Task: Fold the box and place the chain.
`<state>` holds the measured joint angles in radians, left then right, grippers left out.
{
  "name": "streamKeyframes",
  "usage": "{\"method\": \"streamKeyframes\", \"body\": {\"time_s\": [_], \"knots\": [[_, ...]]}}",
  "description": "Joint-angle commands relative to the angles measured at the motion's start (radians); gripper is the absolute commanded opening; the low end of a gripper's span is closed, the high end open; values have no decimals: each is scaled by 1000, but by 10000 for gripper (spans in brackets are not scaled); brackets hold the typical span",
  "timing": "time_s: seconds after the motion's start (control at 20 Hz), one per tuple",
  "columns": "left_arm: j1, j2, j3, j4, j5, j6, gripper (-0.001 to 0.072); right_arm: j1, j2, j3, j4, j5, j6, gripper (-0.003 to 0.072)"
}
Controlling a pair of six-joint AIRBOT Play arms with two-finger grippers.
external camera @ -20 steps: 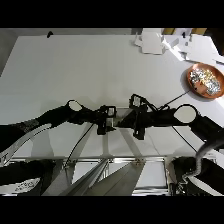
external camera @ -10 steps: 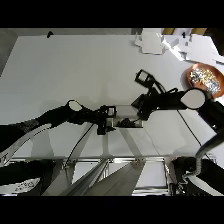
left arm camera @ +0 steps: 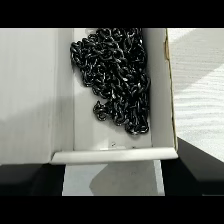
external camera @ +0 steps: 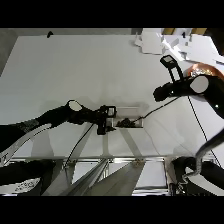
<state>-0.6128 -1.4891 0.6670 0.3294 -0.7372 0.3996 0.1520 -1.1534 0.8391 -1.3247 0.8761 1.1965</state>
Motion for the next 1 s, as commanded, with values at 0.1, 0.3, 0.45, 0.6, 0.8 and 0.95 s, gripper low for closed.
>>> {"method": "streamKeyframes", "body": {"time_s": [0.1, 0.3, 0.45, 0.6, 0.8, 0.95], "knots": [[0, 1, 0, 0, 0, 0, 107, -17, -118, -43, -90, 4, 116, 297], [0, 1, 0, 0, 0, 0, 107, -17, -136, -60, -102, 8, 127, 297], [0, 1, 0, 0, 0, 0, 107, -17, -136, -60, -156, 17, 173, 297], [0, 1, 0, 0, 0, 0, 107, -17, -136, -60, -172, 9, 192, 297], [0, 1, 0, 0, 0, 0, 107, -17, -137, -60, -198, -4, 197, 293], [0, 1, 0, 0, 0, 0, 107, -17, -141, -60, -240, -21, 245, 292]]}}
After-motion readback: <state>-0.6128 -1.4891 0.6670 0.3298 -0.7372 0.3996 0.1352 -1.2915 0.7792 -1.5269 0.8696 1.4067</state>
